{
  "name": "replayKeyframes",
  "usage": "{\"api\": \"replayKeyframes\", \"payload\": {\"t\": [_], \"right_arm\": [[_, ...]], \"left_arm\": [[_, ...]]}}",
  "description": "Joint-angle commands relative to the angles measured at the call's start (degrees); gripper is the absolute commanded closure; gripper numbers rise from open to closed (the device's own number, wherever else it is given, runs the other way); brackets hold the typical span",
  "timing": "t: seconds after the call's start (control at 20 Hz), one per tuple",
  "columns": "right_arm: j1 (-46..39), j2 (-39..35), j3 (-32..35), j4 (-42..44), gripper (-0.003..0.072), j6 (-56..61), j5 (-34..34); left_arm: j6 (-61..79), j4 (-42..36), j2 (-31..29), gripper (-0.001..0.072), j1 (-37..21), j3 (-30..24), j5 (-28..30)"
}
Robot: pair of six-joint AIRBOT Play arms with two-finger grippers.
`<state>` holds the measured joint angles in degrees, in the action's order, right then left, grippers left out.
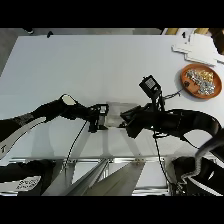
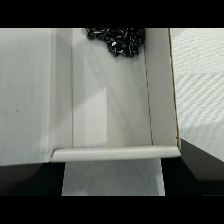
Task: Fold the box and place the chain.
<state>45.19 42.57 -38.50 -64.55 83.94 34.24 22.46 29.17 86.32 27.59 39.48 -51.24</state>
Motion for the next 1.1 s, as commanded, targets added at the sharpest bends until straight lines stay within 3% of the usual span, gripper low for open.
{"api": "replayKeyframes", "payload": {"t": [0.0, 0.35, 0.5, 0.65, 0.7, 0.8, 0.85, 0.9, 1.05], "right_arm": [[2.7, 0.9, 0.0, 0.6, 0.0667, 0.3, -5.4], [2.7, 9.5, 0.0, -0.5, 0.0667, 2.3, -4.5], [2.7, 13.9, 0.0, -5.0, 0.0665, 8.2, -3.7], [2.5, 16.9, 0.0, -7.1, 0.0594, 11.3, -3.2], [2.5, 17.0, 0.0, -7.7, 0.0593, 13.0, -3.0], [2.5, 16.2, -0.1, -7.7, 0.0543, 14.2, -2.8], [2.5, 15.2, -0.1, -8.2, 0.0477, 14.2, -2.6], [2.5, 14.0, -0.6, -9.4, 0.0475, 14.2, -1.4], [-1.6, 10.3, -5.0, -11.9, 0.0476, 14.2, 8.3]], "left_arm": [[0.0, 0.0, 0.0, 0.0557, 0.0, 0.0, 0.0], [0.0, 0.0, 0.0, 0.0557, 0.0, 0.0, 0.0], [0.0, 0.0, 0.0, 0.0557, 0.0, 0.0, 0.0], [0.0, 0.0, 0.0, 0.0557, 0.0, 0.0, 0.0], [0.0, 0.0, 0.0, 0.0557, 0.0, 0.0, 0.0], [0.0, 0.0, 0.0, 0.0557, 0.0, 0.0, 0.0], [0.0, 0.0, 0.0, 0.0557, 0.0, 0.0, 0.0], [0.0, 0.0, 0.0, 0.0557, 0.0, 0.0, 0.0], [0.0, 0.0, 0.0, 0.0557, 0.0, 0.0, 0.0]]}}
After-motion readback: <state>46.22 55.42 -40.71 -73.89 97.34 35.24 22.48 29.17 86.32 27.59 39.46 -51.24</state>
